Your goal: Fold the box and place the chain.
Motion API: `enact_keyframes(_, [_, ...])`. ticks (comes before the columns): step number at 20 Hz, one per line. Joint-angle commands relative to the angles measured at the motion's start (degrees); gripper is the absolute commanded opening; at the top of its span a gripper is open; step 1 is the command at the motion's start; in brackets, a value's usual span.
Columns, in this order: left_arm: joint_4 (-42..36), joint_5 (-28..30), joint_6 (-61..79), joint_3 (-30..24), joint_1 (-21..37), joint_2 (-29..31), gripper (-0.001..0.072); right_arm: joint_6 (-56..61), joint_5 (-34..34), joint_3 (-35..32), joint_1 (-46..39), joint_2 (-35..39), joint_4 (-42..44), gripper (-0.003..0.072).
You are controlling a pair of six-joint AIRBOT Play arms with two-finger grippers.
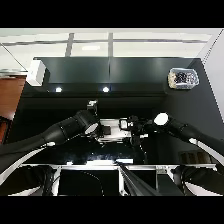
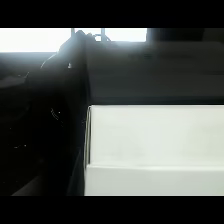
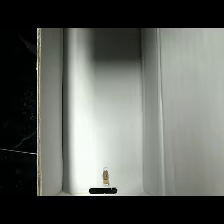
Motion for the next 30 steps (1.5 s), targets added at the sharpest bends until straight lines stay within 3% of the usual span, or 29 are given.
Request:
enact_keyframes(1, [0.22, -0.55, -0.42, 0.24, -0.04, -0.7, 0.0277, 0.2, -0.17, -0.02, 0.04, 0.0, 0.02, 0.0357])
enact_keyframes(4, [0.22, -0.52, -0.42, 0.24, -0.04, -1.42, 0.027, 0.33, -0.31, -0.02, 0.04, 0.0, 0.04, 0.0357])
enact_keyframes(5, [0.31, -0.46, -0.31, 0.24, -0.04, -1.42, 0.0216, 0.33, -0.31, -0.02, 0.04, 0.0, 0.04, 0.0357])
enact_keyframes(6, [0.44, -0.46, -0.28, 0.24, -0.04, -1.42, 0.0216, 0.33, -0.31, -0.02, 0.04, 0.0, 0.04, 0.0357])
enact_keyframes(8, [0.42, -0.11, 0.15, 0.24, -0.04, -1.42, 0.0091, 0.33, -0.33, -0.02, 0.04, 0.0, 0.04, 0.0357])
enact_keyframes(10, [0.31, 0.46, 0.48, 0.24, -0.04, -1.4, 0.0026, 0.33, -0.31, -0.02, 0.04, 0.0, 0.02, 0.0357])
enact_keyframes(13, [0.11, 0.72, 0.98, 0.24, -0.04, -1.4, 0.0026, 0.33, -0.31, -0.02, 0.04, 0.0, 0.04, 0.0357])
enact_keyframes(15, [-0.26, 0.68, 1.11, 0.24, -0.04, -1.4, 0.0036, 0.33, -0.31, -0.02, 0.04, 0.0, 0.04, 0.0357])
enact_keyframes(16, [-0.26, 0.68, 1.11, 0.26, -0.04, -1.4, 0.0133, 0.33, -0.33, -0.02, 0.04, 0.0, 0.04, 0.0357])
enact_keyframes(17, [-0.26, 0.63, 1.09, 0.26, -0.04, -1.4, 0.0295, 0.33, -0.31, -0.02, 0.04, 0.0, 0.04, 0.0357])
enact_keyframes(18, [-0.2, 0.61, 1.07, 0.26, -0.02, -1.4, 0.0391, 0.33, -0.31, -0.02, 0.04, 0.0, 0.04, 0.0357])
enact_keyframes(25, [-0.07, 0.33, 1.09, 0.26, 0.07, -1.27, 0.0394, 0.33, -0.31, -0.02, 0.04, 0.0, 0.04, 0.0357])
enact_keyframes(27, [0.13, -0.66, 1.25, 0.26, 0.11, -1.01, 0.0348, 0.33, -0.31, -0.02, 0.04, 0.0, 0.04, 0.0357])
enact_keyframes(30, [0.24, -0.81, 1.55, 0.31, 0.9, -0.2, 0.0348, 0.33, -0.31, -0.02, 0.04, 0.0, 0.02, 0.0357])
